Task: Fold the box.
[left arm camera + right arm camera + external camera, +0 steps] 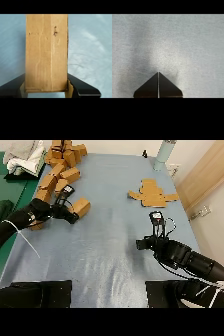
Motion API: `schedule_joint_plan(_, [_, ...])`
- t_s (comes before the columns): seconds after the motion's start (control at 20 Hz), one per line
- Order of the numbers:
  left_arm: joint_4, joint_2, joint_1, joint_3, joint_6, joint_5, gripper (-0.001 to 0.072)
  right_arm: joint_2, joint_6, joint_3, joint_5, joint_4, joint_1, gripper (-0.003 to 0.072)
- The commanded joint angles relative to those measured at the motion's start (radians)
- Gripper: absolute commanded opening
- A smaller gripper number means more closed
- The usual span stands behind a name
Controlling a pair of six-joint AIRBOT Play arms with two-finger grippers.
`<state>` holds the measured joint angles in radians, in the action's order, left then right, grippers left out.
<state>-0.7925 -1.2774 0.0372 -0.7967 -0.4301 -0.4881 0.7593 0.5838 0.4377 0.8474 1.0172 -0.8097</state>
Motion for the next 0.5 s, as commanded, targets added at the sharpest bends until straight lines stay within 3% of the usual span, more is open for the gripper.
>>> schedule_joint_plan(0.0, [-0.134, -0.01, 0.078, -0.016, -0.226, 0.046, 0.0486, 0.001, -0.002, 0.0, 0.0, 0.0, 0.0, 0.0008])
schedule_joint_plan(0.2, [-0.492, -0.066, 0.127, -0.105, -0.597, -0.008, 0.0486, 0.001, -0.003, 0.0, 0.0, 0.001, 0.0, 0.0008])
schedule_joint_plan(0.45, [-0.553, -0.149, 0.151, -0.205, -0.747, -0.017, 0.0485, 0.001, -0.004, 0.0, 0.0, 0.0, 0.0, 0.0008])
